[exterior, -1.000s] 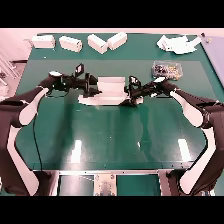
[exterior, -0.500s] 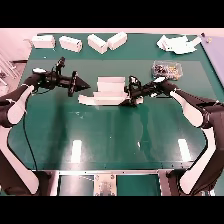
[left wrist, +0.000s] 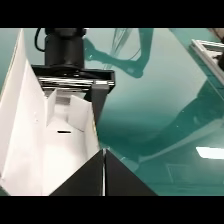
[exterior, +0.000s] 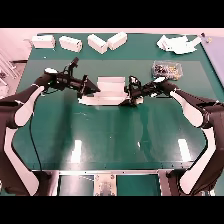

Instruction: Fold the box and place the chain.

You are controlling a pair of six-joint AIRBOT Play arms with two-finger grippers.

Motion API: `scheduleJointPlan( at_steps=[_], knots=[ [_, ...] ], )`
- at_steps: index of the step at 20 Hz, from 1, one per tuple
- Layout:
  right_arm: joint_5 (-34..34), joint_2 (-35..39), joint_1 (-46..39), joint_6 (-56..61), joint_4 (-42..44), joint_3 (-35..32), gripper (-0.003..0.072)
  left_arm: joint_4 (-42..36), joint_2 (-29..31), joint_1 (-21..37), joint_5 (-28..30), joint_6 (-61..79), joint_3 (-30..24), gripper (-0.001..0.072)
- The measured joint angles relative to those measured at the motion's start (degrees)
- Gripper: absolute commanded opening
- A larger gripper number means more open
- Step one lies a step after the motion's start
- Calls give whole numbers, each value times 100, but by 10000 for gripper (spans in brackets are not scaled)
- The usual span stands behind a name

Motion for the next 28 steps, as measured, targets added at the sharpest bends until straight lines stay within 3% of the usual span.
scheduleJointPlan(
  at_steps=[12,28],
  knots=[
    [-4,0,2,2,0,0,581,-177,0,-352,2332,-933,-2,20],
    [2,0,0,2,0,0,581,964,-15,-625,3108,-1405,2,22]
  ],
)
